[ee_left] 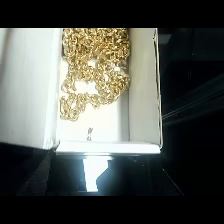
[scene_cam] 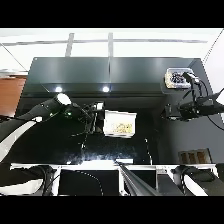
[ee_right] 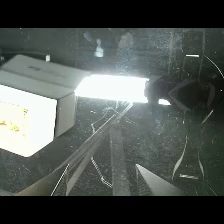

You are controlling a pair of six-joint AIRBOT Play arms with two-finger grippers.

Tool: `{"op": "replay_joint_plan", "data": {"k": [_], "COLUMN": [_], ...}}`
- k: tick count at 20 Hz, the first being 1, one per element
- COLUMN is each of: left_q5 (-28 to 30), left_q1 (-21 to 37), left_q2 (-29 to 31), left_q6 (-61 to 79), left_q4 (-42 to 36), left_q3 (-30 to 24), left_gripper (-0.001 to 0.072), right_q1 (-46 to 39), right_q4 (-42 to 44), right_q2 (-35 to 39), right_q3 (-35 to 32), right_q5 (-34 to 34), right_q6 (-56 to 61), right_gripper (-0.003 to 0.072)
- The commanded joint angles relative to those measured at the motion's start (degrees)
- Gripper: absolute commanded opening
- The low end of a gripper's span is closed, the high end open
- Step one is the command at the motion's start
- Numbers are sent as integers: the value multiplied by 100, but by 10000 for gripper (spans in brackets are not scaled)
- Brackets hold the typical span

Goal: Fold the box and place the chain.

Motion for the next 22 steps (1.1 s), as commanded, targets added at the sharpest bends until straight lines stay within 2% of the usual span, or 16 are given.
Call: {"op": "replay_joint_plan", "data": {"k": [1, 8, 9, 10, 11, 12, 13, 16, 19, 22], "left_q5": [61, 142, 186, 184, 190, 190, 188, 190, 190, 190], "left_q1": [-118, -197, -197, -199, -201, -203, -203, -203, -201, -201], "left_q2": [-4, -42, -44, -52, -52, -52, -52, -59, -66, -68], "left_q6": [7, -24, -70, -94, -87, -81, -83, -83, -83, -83], "left_q4": [-4, -11, -7, -4, -4, -4, -4, -4, -4, -4], "left_q3": [17, 15, 15, 15, 15, 15, 15, 15, 15, 15], "left_gripper": [712, 697, 658, 491, 440, 440, 440, 440, 440, 440], "right_q1": [-2, -2, -2, -2, -2, 0, 17, 275, 511, 876], "right_q4": [2, 2, 4, 2, 2, 7, 28, 643, 1220, 1757], "right_q2": [4, 2, 2, 2, 2, 2, -4, -170, -800, -1510], "right_q3": [-4, -4, -4, -4, -4, -4, -4, 2, 44, 44], "right_q5": [0, -44, -94, -151, -240, -361, -496, -1327, -2232, -2568], "right_q6": [0, 2, 2, -2, -37, -94, -186, -826, -896, -2057], "right_gripper": [494, 495, 495, 495, 497, 533, 720, 718, 708, 709]}}
